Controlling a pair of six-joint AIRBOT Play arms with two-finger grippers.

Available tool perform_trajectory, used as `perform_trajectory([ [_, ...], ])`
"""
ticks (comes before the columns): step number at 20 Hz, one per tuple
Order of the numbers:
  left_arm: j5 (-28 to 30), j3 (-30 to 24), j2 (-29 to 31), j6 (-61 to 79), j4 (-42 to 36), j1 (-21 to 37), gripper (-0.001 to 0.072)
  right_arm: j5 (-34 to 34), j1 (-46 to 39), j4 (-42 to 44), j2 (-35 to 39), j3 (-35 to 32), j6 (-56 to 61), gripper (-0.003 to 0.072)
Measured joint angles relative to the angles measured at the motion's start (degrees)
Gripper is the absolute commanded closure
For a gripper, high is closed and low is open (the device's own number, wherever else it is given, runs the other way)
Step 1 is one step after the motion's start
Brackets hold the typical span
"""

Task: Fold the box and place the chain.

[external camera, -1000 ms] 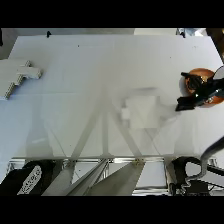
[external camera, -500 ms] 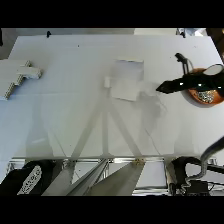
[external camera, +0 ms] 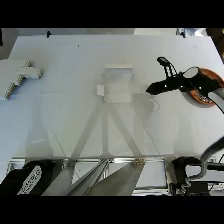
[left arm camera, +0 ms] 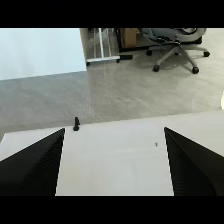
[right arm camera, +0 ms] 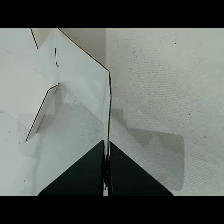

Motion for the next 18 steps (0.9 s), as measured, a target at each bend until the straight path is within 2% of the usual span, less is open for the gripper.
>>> perform_trajectory([
  [18,-1.16,0.00,0.00,-0.50,-1.77,0.00,0.0014,-0.87,0.35,-0.72,-0.13,0.00,-0.09,0.0673],
])
